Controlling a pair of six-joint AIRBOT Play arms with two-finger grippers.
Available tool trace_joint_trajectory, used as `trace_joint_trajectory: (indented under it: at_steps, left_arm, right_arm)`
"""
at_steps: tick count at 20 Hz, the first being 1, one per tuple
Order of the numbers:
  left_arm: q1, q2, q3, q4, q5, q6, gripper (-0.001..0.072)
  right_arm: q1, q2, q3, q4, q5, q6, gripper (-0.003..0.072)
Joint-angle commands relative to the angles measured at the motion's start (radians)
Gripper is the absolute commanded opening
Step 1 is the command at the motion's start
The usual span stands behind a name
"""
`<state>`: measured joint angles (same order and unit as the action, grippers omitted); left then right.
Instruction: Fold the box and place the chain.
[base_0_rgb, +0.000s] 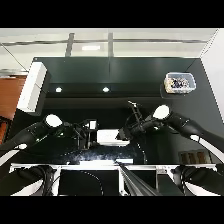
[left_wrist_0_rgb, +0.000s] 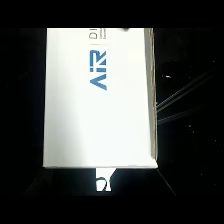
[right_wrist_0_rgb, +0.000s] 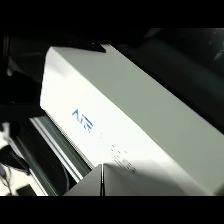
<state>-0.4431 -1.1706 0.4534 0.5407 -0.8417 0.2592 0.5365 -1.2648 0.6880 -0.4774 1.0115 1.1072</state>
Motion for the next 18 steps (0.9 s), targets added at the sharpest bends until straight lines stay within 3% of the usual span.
trace_joint_trajectory:
  at_steps: [1,2,4,6,10,14,18]
  left_arm:
    - [0.0,0.0,0.0,-0.01,-0.005,-0.021,0.035]
    - [0.0,0.004,0.002,-0.01,-0.005,-0.064,0.0392]
    - [0.002,0.033,0.011,0.028,-0.008,-0.137,0.0709]
    - [0.002,0.078,0.025,0.074,-0.026,-0.17,0.071]
    - [0.0,0.187,0.06,0.178,-0.174,-0.271,0.0711]
    - [-0.03,0.196,0.119,0.181,-0.15,-0.343,0.071]
    - [-0.14,0.09,0.21,0.181,-0.066,-0.414,0.0709]
  right_arm:
    - [-0.066,0.059,0.077,-0.004,0.162,-0.024,0.0012]
    - [-0.096,0.097,0.111,-0.028,0.201,-0.024,0.0012]
    - [-0.158,0.184,0.171,-0.087,0.24,-0.001,0.0012]
    - [-0.23,0.274,0.203,-0.141,0.244,0.035,0.0012]
    - [-0.386,0.409,0.207,-0.299,0.336,0.099,0.0012]
    - [-0.479,0.443,0.207,-0.365,0.391,0.15,0.0013]
    - [-0.478,0.443,0.206,-0.365,0.355,0.15,0.0013]
